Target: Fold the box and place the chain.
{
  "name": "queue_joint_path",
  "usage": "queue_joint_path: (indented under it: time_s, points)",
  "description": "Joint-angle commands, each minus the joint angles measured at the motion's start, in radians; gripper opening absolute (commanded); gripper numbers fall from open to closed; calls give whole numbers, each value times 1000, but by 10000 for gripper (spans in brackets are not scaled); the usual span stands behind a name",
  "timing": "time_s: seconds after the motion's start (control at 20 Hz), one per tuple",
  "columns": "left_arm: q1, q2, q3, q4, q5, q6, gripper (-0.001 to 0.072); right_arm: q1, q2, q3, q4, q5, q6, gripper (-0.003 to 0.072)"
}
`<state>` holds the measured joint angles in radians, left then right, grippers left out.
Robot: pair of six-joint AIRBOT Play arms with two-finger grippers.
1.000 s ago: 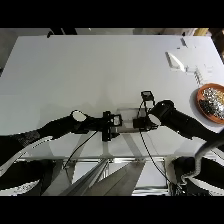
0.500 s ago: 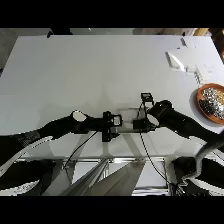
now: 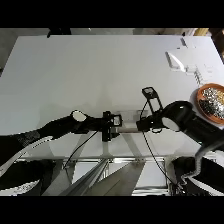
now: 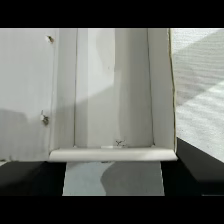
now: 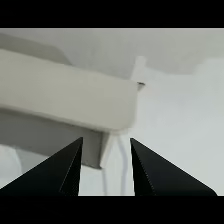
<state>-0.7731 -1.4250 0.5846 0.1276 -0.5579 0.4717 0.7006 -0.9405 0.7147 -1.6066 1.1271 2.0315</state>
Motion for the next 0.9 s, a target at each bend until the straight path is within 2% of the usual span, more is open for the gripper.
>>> queue_joint_path:
  time_s: [0.0, 0.15, 0.25, 0.35, 0.45, 0.5, 0.65, 0.85]
  points:
    - [0, 1, 0, 0, 0, 0, 314, -71, 183, 33, -49, 55, -108, 334]
    - [0, 1, 0, 0, 0, 0, 314, -265, 262, 70, -151, 112, -189, 334]
    - [0, 1, 0, 0, 0, 0, 314, -463, 260, 70, -161, 145, -308, 334]
    - [0, 1, 0, 0, 0, 0, 314, -660, 251, 70, -161, 106, -408, 332]
    - [0, 1, 0, 0, 0, 0, 314, -840, 232, 70, -157, 20, -474, 282]
    - [0, 1, 0, 0, 0, 0, 314, -911, 218, 69, -157, -12, -484, 282]
    - [0, 1, 0, 0, 0, -1, 314, -1038, 143, 69, -132, -87, -489, 282]
    - [0, 1, 0, 0, 0, 0, 314, -1100, 0, 69, -136, -163, -496, 266]
